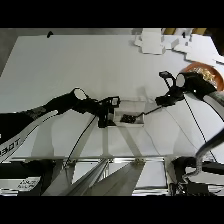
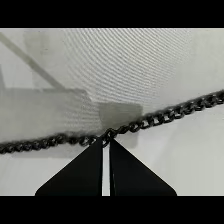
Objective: Fold the box and place the chain.
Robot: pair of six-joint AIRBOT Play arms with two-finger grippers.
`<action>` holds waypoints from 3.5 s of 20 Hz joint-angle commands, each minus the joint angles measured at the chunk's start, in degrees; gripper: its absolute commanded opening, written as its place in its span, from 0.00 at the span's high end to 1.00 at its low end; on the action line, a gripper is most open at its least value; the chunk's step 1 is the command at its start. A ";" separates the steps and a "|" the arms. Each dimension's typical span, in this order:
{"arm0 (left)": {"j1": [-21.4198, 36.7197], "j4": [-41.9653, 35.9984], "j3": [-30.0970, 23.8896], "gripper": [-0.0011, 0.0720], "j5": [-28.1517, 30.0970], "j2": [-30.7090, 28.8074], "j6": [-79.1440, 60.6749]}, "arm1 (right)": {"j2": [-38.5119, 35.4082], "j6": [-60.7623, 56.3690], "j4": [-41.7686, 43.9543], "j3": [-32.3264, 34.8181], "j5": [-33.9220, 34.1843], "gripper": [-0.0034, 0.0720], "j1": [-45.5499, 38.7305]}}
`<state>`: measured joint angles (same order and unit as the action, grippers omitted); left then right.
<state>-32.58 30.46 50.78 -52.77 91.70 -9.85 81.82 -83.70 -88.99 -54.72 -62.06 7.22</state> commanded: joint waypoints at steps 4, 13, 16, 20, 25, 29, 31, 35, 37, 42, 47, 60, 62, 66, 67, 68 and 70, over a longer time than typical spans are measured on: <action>-0.02 0.00 0.02 0.53 0.00 0.00 -0.02 | -11.87 0.17 -0.24 -0.02 -5.55 0.93 2.86; -0.02 0.00 0.02 0.53 0.00 0.00 -0.02 | -32.57 0.15 14.43 -0.02 -12.37 0.93 17.25; -0.02 0.00 0.02 0.53 0.00 0.00 -0.02 | -34.80 0.09 19.45 -0.02 -8.28 0.93 21.94; -0.02 0.00 0.02 0.53 0.00 0.00 -0.02 | -34.62 -2.21 21.77 -0.02 -0.39 0.93 26.60; -0.02 0.00 0.02 0.53 0.00 0.00 -0.02 | -30.29 -2.23 19.63 -0.02 1.46 0.93 27.10; -0.02 0.02 0.02 0.53 0.00 0.00 -0.02 | -25.90 -1.31 17.86 -0.07 2.12 0.65 27.04; -0.02 0.00 0.02 0.53 0.00 0.00 -0.02 | -25.86 -1.33 14.84 -0.87 3.65 0.65 26.60; -0.02 0.00 0.02 0.53 0.00 0.00 -0.02 | -25.75 -1.42 9.31 -3.08 5.35 0.66 17.62; -0.02 0.00 0.02 0.53 0.02 0.00 -0.02 | -24.22 -1.81 6.25 -3.06 3.96 0.66 11.10; -0.02 0.00 0.02 0.53 0.00 0.00 -0.02 | -15.91 -1.79 4.11 -2.58 0.11 0.64 0.96; -0.02 0.00 0.02 0.53 0.00 0.00 -0.02 | -7.32 -1.77 2.40 -2.40 -0.28 0.50 -0.09; -0.02 0.00 0.02 0.53 0.00 0.00 -0.02 | 1.81 -1.79 2.45 -2.40 1.66 0.51 -0.09; -0.02 0.00 0.02 0.53 0.00 0.00 -0.02 | 3.06 -1.79 2.45 -2.40 1.66 0.51 -0.07; -0.02 0.00 0.02 0.53 0.00 0.00 -0.02 | 3.80 -1.79 2.64 -2.36 1.66 0.67 -0.02; -0.02 0.00 0.02 0.53 0.00 0.00 -0.02 | 3.80 -1.79 2.64 -2.34 1.64 0.70 -0.02; -0.02 0.00 0.02 0.53 0.02 0.00 -0.02 | 3.78 -1.79 2.64 -2.23 1.57 0.75 -0.02; -0.02 0.00 0.02 0.53 0.00 0.00 -0.02 | 3.74 -1.77 2.62 -2.12 1.07 0.83 0.28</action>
<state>-32.58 30.44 50.78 -52.77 91.70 -9.85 85.41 -85.47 -86.43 -56.93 -60.42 7.25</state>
